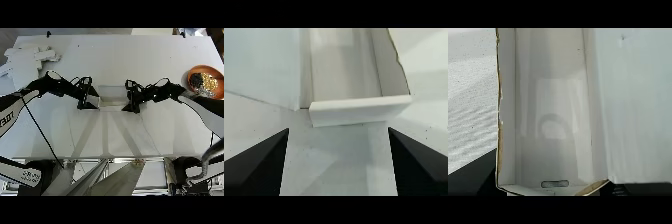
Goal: Fold the box and place the chain.
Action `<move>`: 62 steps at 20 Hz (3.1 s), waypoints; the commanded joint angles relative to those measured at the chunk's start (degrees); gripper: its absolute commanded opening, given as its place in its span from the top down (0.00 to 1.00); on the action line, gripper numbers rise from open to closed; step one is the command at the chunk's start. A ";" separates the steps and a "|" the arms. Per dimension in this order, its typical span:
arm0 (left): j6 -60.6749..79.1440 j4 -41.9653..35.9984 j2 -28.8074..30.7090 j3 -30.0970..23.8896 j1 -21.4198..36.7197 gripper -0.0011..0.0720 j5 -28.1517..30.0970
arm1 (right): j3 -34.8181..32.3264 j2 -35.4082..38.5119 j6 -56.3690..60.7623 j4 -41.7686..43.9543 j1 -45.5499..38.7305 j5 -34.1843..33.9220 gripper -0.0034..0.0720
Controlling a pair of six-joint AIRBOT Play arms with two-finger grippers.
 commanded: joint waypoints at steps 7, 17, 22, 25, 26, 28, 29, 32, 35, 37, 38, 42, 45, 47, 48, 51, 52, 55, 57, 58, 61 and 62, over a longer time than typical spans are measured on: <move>-4.61 -2.93 0.07 0.00 -0.52 0.02 -0.63 | 0.04 0.02 -0.11 -0.09 0.04 0.02 0.38; -4.96 -1.09 0.13 0.00 -1.81 0.02 -2.69 | 0.04 0.02 -0.11 -0.09 0.04 0.02 0.38; -4.98 -4.63 0.07 -0.02 -2.69 0.02 -1.42 | 0.04 0.02 -0.11 -0.09 0.04 0.02 0.38; -5.01 -4.44 0.04 -0.39 -3.34 0.02 -0.48 | 0.04 0.02 -0.11 -0.09 0.04 0.02 0.38; -5.03 -4.20 0.04 -0.68 -3.48 0.02 0.33 | 0.04 0.02 -0.13 -0.09 0.04 0.00 0.38; -5.46 -1.51 -0.07 -0.79 -3.80 0.02 0.79 | 0.04 0.02 -0.11 -0.09 0.04 0.02 0.38; -5.53 -0.02 -0.07 -0.87 -3.89 0.03 1.01 | 0.04 0.02 -0.11 -0.09 0.04 0.02 0.38; -7.13 0.52 -0.11 -1.16 -3.91 0.15 1.55 | 0.04 0.02 -0.13 -0.09 0.04 0.02 0.38; -7.08 -2.16 -0.59 -1.16 -4.02 0.20 1.53 | 0.04 0.02 -0.13 -0.09 0.04 0.02 0.38; -7.06 -3.93 -1.36 -1.16 -4.24 0.21 1.51 | 0.04 0.02 -0.11 -0.09 0.04 0.02 0.38; -7.10 -3.76 -1.77 -1.14 -4.44 0.22 1.42 | 0.04 0.02 -0.13 -0.09 0.04 0.02 0.38; -6.91 -3.41 -1.75 -1.11 -4.46 0.22 0.90 | 0.04 0.02 -0.13 -0.09 0.04 0.00 0.38; -6.91 -3.37 -1.73 -1.11 -4.46 0.22 0.90 | 0.04 0.02 -0.11 -0.09 0.04 0.02 0.38; -6.91 -3.34 -1.73 -1.11 -4.46 0.22 0.92 | 0.04 0.02 -0.11 -0.09 0.04 0.00 0.38; -6.91 -3.34 -1.75 -1.11 -4.46 0.22 0.92 | 0.04 0.02 -0.11 -0.09 0.04 0.02 0.38; -6.91 -3.37 -1.75 -1.11 -4.46 0.22 0.92 | 0.04 0.02 -0.11 -0.09 0.04 0.00 0.38; -6.91 -3.37 -1.73 -1.11 -4.46 0.22 0.92 | 0.04 0.02 -0.11 -0.09 0.04 0.00 0.38; -6.91 -3.37 -1.75 -1.11 -4.46 0.21 0.87 | 0.04 0.02 -0.11 -0.09 0.04 0.02 0.38; -6.88 -3.37 -1.75 -1.11 -4.46 0.22 0.74 | 0.04 0.02 -0.11 -0.09 0.04 0.00 0.38; -6.88 -3.37 -1.75 -1.11 -4.46 0.22 0.74 | 0.04 0.02 -0.11 -0.09 0.04 0.02 0.38; -6.91 -3.37 -1.73 -1.11 -4.46 0.22 0.74 | 0.04 0.02 -0.13 -0.09 0.04 0.00 0.38; -6.91 -3.37 -1.75 -1.11 -4.46 0.22 0.74 | 0.04 0.02 -0.13 -0.09 0.04 0.02 0.38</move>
